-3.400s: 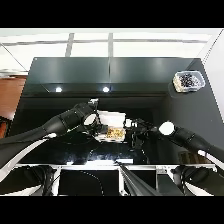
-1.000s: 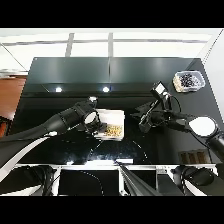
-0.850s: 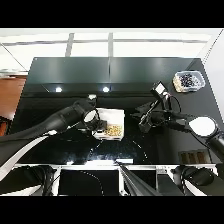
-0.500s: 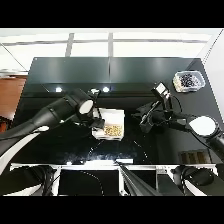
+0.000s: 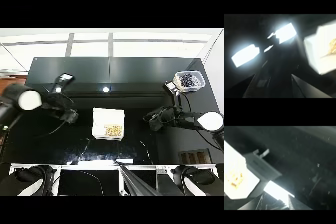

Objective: Fold the box and place the chain.

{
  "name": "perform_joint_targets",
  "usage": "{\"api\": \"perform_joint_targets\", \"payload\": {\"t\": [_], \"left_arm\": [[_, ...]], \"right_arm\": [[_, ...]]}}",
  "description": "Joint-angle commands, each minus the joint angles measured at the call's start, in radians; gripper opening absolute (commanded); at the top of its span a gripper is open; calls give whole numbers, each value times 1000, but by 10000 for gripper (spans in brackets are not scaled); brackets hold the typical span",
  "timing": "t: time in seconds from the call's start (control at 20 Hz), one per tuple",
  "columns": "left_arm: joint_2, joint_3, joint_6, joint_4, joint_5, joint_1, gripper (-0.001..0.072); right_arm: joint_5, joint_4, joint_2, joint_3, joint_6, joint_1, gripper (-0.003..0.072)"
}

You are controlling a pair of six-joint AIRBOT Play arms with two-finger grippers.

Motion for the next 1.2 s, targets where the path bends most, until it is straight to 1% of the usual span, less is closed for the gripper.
{"api": "perform_joint_targets", "payload": {"t": [0.0, 0.05, 0.1, 0.15, 0.2, 0.3, 0.45, 0.5, 0.6, 0.7, 0.8, 0.9, 1.0, 1.15], "left_arm": [[34, -152, 655, -550, 180, 257, 508], [5, -169, 801, -653, 136, 312, 509], [-30, -171, 883, -692, 79, 346, 574], [-64, -171, 974, -685, 47, 354, 707], [-91, -172, 1067, -663, 45, 342, 708], [-156, -170, 1312, -593, 65, 280, 708], [-271, -167, 1346, -595, 116, 210, 707], [-298, -163, 1387, -597, 117, 201, 706], [-319, -158, 1408, -595, 102, 204, 706], [-319, -158, 1416, -594, 76, 227, 711], [-336, -159, 1521, -588, 22, 266, 711], [-364, -159, 1625, -602, -13, 282, 711], [-381, -160, 1717, -602, -28, 262, 711], [-381, -159, 1782, -605, -1, 192, 711]], "right_arm": [[67, -27, 0, 1, 51, -21, 362], [68, -27, 0, 1, 64, -21, 362], [67, -27, 0, 1, 76, -21, 362], [67, -27, 0, 1, 79, -21, 362], [66, -27, 0, 1, 79, -21, 362], [64, -27, 0, 1, 79, -21, 362], [66, -27, 0, 1, 79, -21, 362], [66, -27, 0, 1, 79, -21, 362], [66, -29, 0, 1, 79, -21, 362], [61, -27, 0, 1, 79, -21, 362], [62, -29, 0, 1, 79, -21, 362], [62, -29, 0, 1, 79, -21, 362], [61, -29, 0, 1, 79, -21, 362], [47, -29, 0, 1, 79, -21, 362]]}}
